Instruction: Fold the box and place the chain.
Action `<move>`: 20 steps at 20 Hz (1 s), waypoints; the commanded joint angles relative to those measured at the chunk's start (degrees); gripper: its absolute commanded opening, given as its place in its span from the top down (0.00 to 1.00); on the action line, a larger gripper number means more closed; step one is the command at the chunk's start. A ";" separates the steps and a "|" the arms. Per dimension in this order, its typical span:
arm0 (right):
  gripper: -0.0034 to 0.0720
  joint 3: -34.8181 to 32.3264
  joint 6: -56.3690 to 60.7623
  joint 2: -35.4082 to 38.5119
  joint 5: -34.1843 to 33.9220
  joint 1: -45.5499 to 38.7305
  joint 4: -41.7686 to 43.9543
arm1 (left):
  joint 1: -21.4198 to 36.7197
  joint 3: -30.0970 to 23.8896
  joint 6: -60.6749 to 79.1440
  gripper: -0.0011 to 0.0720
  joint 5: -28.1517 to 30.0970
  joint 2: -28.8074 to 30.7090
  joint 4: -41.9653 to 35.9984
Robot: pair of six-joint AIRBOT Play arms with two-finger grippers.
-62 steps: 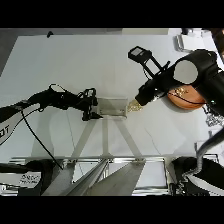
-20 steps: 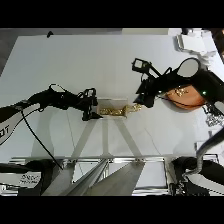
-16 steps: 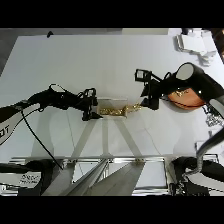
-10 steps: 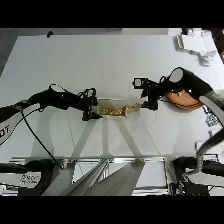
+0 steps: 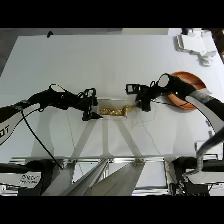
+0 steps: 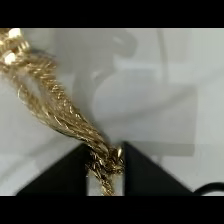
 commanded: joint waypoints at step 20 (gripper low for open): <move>0.95 -0.09 23.43 24.39 14.05 1.14 33.20 | -0.02 0.04 0.02 0.47 0.02 0.02 0.02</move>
